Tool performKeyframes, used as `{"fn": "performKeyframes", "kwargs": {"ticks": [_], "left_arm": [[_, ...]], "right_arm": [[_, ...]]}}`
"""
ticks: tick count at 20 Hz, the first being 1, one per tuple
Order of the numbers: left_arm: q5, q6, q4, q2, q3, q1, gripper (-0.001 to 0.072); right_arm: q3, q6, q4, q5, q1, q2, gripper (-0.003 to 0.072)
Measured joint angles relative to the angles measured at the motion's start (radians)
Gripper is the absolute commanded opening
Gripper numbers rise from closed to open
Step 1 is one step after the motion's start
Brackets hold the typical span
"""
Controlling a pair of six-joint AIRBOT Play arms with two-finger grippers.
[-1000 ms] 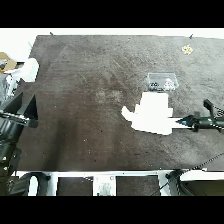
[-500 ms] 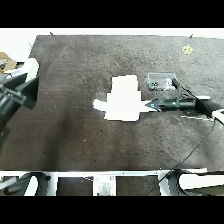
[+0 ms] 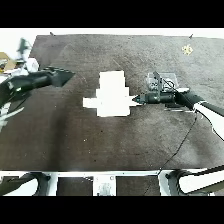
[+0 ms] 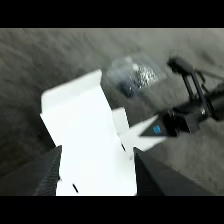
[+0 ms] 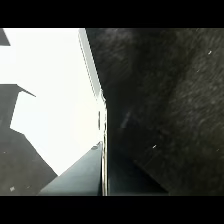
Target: Fold the box and place the chain.
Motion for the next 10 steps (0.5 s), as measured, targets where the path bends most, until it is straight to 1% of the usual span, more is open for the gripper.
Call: {"fn": "performKeyframes", "kwargs": {"ticks": [2, 4, 6, 10], "left_arm": [[-0.041, -0.112, 0.119, -0.149, 0.158, -0.048, 0.0490], [-0.092, -0.211, 0.209, -0.291, 0.315, -0.076, 0.0490], [-0.156, -0.296, 0.282, -0.433, 0.480, -0.097, 0.0490], [-0.303, -0.441, 0.408, -0.670, 0.779, -0.138, 0.0490]], "right_arm": [[0.002, -0.005, -0.001, -0.026, 0.010, -0.002, 0.0001], [0.004, -0.011, -0.002, -0.042, 0.016, -0.003, 0.0001], [0.004, -0.018, -0.004, -0.052, 0.019, -0.003, 0.0001], [0.004, -0.027, -0.010, -0.065, 0.021, -0.004, 0.0001]]}}
